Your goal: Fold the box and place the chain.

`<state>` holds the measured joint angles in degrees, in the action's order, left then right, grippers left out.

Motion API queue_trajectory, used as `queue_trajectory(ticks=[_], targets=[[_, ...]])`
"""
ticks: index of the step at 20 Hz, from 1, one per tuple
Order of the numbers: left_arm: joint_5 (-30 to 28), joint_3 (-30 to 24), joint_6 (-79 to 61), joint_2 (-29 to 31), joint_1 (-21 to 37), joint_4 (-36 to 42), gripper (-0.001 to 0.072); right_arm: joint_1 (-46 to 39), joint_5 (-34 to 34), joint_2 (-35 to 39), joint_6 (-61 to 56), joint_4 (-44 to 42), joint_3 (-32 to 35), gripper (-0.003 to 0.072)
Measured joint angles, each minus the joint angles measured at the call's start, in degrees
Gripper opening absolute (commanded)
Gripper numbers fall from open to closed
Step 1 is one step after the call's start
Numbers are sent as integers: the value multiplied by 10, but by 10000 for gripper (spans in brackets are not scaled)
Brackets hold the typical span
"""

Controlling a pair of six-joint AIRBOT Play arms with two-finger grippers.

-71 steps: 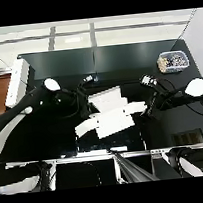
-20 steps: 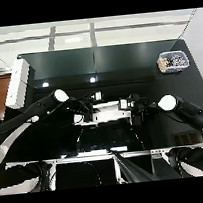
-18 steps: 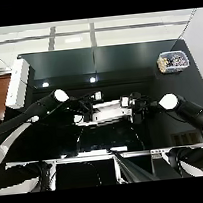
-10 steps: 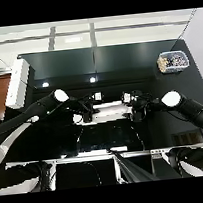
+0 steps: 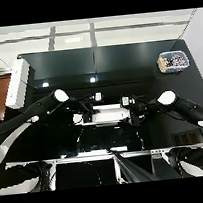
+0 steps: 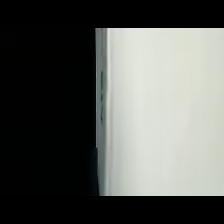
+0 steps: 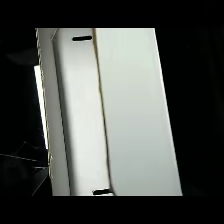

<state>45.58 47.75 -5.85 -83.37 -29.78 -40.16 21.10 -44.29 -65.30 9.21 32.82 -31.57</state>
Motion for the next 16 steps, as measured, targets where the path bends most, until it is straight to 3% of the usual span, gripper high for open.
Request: queue_trajectory(ticks=[16], targets=[[-1, 0, 1, 0, 0, -1, 26, -29, -5, -67, 123, -26, 0, 706]])
